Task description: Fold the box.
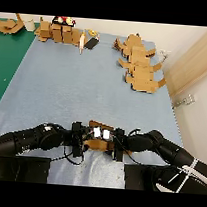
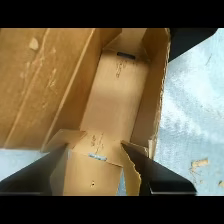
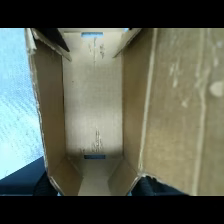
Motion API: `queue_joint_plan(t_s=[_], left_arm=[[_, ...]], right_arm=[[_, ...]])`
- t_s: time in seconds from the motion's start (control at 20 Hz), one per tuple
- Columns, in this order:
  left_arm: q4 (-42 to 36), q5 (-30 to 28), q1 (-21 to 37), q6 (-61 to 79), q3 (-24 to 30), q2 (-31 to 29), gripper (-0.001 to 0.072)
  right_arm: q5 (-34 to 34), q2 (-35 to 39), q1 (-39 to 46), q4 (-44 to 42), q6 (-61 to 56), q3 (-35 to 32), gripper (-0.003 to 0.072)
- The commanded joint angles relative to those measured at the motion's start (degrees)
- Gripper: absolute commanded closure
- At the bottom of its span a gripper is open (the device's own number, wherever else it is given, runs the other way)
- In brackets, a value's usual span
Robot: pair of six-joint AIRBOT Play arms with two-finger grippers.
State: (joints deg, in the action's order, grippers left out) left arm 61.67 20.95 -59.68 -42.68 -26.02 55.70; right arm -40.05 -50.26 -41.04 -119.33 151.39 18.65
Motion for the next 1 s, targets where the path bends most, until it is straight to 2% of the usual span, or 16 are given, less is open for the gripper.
queue_joint_plan(t_s=[0.0, 0.05, 0.2, 0.4, 0.5, 0.6, 0.65, 0.75, 0.95], left_arm=[[0.11, 0.74, 0.28, -0.2, -0.04, -0.11, 0.0323], [0.79, 2.93, 0.79, -0.11, -0.17, -0.48, 0.0702], [2.97, 9.46, 3.26, -5.2, -0.74, -3.61, 0.0699], [15.87, 17.11, 7.28, -23.23, -0.74, -12.9, 0.07], [25.22, 21.14, 9.09, -38.93, -0.66, -19.3, 0.07], [35.58, 26.97, 12.68, -62.88, -0.2, -24.63, 0.07], [37.83, 31.12, 15.61, -74.1, 0.28, -26.29, 0.0699], [32.74, 34.73, 21.55, -77.96, 2.03, -27.54, 0.0699], [9.09, 32.72, 30.97, -60.37, 7.65, -23.5, 0.07]], right_arm=[[0.11, -0.04, -0.04, 0.0, 0.13, 0.02, 0.0184], [0.11, -0.04, -0.04, 0.0, 0.13, 0.02, 0.0184], [0.13, -0.04, -0.04, 0.0, 0.13, 0.02, 0.0184], [0.11, -0.04, -0.04, 0.0, 0.13, 0.0, 0.0184], [0.11, -0.04, -0.04, 0.0, 0.13, 0.02, 0.0184], [0.11, -0.04, -0.04, 0.0, 0.13, 0.02, 0.0184], [0.13, -0.04, -0.04, 0.0, 0.13, 0.02, 0.0184], [0.13, -0.04, -0.04, 0.0, 0.13, 0.02, 0.0184], [0.11, -0.07, -0.04, -0.02, 0.13, 0.02, 0.0184]])
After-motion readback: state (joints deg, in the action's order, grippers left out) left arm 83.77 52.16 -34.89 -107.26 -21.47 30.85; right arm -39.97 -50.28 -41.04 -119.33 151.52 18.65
